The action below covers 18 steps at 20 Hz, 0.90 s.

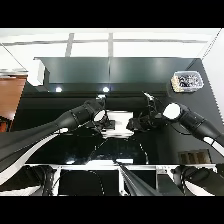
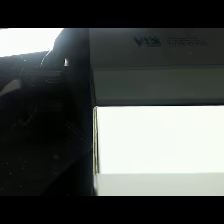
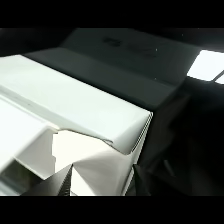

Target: Fold the box and place the chain.

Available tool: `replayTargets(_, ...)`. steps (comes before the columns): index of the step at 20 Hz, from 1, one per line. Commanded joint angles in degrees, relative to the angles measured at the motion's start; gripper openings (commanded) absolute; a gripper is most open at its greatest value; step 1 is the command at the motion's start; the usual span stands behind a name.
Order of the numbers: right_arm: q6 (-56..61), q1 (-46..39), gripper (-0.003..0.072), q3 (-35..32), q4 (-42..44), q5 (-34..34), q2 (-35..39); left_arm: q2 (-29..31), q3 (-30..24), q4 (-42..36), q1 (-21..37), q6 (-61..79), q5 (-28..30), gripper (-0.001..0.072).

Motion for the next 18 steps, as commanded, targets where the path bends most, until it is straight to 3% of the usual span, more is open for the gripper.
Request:
replayTargets(1, 11.52, 3.5, 0.042, 2.82, -11.43, -0.61, -0.09, 0.02, 0.04, -0.02, 0.0, 0.11, 0.04, 0.0032)
replayTargets(13, 16.2, 6.23, 0.0419, 6.14, -14.12, 3.28, -0.39, 0.02, 0.04, -0.02, 0.0, 0.11, 0.04, 0.0032)
replayTargets(18, 18.38, 8.74, 0.0419, 9.22, -16.65, 4.31, -5.57, 0.02, 0.04, -0.02, 0.0, 0.11, 0.13, 0.0032)
